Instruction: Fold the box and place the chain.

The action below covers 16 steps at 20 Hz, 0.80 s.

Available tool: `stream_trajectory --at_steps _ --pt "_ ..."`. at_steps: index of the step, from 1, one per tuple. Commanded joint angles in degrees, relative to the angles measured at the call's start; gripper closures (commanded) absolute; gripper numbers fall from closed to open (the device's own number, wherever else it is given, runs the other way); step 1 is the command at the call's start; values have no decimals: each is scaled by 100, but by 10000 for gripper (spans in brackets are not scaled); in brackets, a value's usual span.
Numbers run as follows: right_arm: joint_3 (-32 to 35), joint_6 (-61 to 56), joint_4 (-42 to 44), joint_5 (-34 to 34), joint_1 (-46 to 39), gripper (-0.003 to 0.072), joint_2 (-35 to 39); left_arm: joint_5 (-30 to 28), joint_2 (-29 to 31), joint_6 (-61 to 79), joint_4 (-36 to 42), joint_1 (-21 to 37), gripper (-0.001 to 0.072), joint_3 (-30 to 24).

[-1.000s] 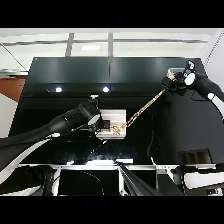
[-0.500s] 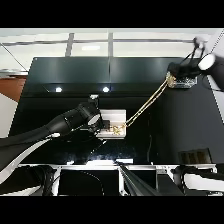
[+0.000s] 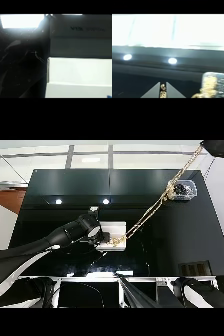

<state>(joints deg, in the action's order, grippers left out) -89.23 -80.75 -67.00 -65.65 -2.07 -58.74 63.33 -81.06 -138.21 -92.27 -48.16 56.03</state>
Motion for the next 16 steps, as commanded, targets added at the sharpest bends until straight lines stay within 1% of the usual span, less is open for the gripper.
stream_trajectory --at_steps 1,2,4,8,10,16 --pt "-133 608 1342 -1287 63 659 376 -9 -2 -2 -4 0 679 7" --pt "-133 721 1637 -1519 162 659 376 -7 -2 -2 -4 0 679 7" --pt "-133 796 2035 -1714 516 659 376 -9 -2 0 -4 0 679 7" --pt "-131 892 1980 -1943 1482 659 372 -9 -2 0 -4 0 679 7" --pt "-114 909 1982 -1941 1867 660 367 -9 -2 0 -4 0 679 7" --pt "-70 918 2004 -1823 2658 659 129 -11 -2 -2 -7 0 679 7"
